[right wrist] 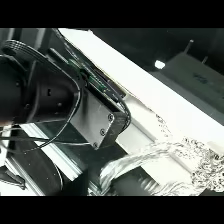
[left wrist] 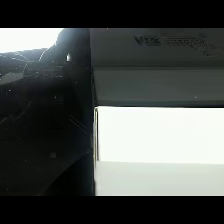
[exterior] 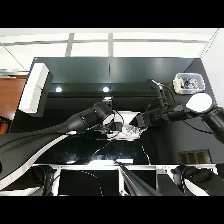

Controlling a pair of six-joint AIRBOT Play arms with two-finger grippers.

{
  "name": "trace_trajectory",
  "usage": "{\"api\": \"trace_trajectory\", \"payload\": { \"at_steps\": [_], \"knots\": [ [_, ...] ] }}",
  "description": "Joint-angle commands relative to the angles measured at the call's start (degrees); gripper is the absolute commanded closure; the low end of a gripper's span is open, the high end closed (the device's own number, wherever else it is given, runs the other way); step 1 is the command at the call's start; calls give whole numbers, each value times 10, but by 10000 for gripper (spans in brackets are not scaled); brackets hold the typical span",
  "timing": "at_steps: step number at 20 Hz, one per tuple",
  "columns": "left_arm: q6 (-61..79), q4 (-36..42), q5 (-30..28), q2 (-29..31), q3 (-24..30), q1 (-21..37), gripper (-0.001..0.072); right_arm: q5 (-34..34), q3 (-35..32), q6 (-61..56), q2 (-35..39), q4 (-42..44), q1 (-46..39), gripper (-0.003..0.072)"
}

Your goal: Fold the box and place the chain.

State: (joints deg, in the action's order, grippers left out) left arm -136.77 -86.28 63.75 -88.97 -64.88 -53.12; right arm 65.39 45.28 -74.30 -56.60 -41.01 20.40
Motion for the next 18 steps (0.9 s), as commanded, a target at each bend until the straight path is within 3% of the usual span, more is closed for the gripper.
{"api": "trace_trajectory", "payload": {
  "at_steps": [1,4,6,9,12,13,14,18],
  "knots": [
    [0,0,0,0,0,0,680,19,3,13,-8,-27,-23,293],
    [0,0,0,0,0,0,680,76,5,47,21,-57,-118,298],
    [0,0,0,0,0,0,680,74,-14,89,67,-99,-172,298],
    [0,0,0,0,0,0,680,-56,-101,162,125,-131,-234,299],
    [0,0,0,0,0,0,680,-235,-194,246,118,-150,-236,295],
    [0,0,0,0,0,0,680,-271,-215,247,111,-178,-233,236],
    [0,0,0,0,0,0,680,-277,-224,250,102,-199,-233,37],
    [0,0,0,0,0,0,680,-269,-226,389,77,-200,-209,32]
  ]
}}
